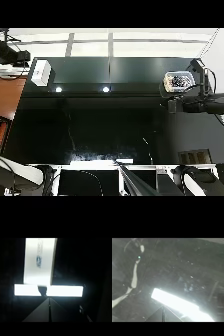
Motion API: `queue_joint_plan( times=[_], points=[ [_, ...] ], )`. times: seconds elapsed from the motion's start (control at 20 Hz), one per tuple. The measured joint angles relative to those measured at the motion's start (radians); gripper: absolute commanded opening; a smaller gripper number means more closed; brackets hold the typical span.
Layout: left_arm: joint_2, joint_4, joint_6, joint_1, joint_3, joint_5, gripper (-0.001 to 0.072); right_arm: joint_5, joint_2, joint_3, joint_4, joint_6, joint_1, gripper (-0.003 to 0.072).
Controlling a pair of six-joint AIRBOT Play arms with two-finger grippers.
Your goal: Fold the box and place the chain.
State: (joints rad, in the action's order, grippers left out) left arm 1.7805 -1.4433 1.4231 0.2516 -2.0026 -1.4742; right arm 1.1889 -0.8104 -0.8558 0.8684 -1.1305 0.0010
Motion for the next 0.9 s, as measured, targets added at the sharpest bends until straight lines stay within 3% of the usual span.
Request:
queue_joint_plan(
  times=[0.1,0.2,0.4,0.55,0.65,0.75,0.9],
  points=[
    [-0.117,0.043,0.018,-0.023,0.097,-0.019,0.0024,0.010,0.029,-0.017,0.074,-0.022,0.000,0.0009],
    [-0.263,0.093,0.015,-0.074,0.258,0.041,0.0024,-0.012,0.063,-0.023,0.163,-0.057,0.000,0.0009],
    [-0.637,0.158,-0.045,-0.241,0.762,0.368,0.0026,-0.161,0.135,0.034,0.265,-0.094,0.000,0.0009],
    [-0.918,0.170,-0.064,-0.336,1.177,0.650,0.0026,-0.334,0.153,0.161,0.270,-0.103,0.000,0.0010],
    [-1.059,0.182,-0.040,-0.354,1.377,0.760,0.0026,-0.418,0.156,0.241,0.279,-0.106,0.000,0.0011],
    [-1.154,0.186,-0.027,-0.356,1.493,0.813,0.0026,-0.460,0.158,0.286,0.296,-0.108,0.000,0.0011],
    [-1.229,0.187,-0.020,-0.354,1.573,0.844,0.0027,-0.488,0.159,0.317,0.313,-0.109,0.000,0.0011]
  ],
)
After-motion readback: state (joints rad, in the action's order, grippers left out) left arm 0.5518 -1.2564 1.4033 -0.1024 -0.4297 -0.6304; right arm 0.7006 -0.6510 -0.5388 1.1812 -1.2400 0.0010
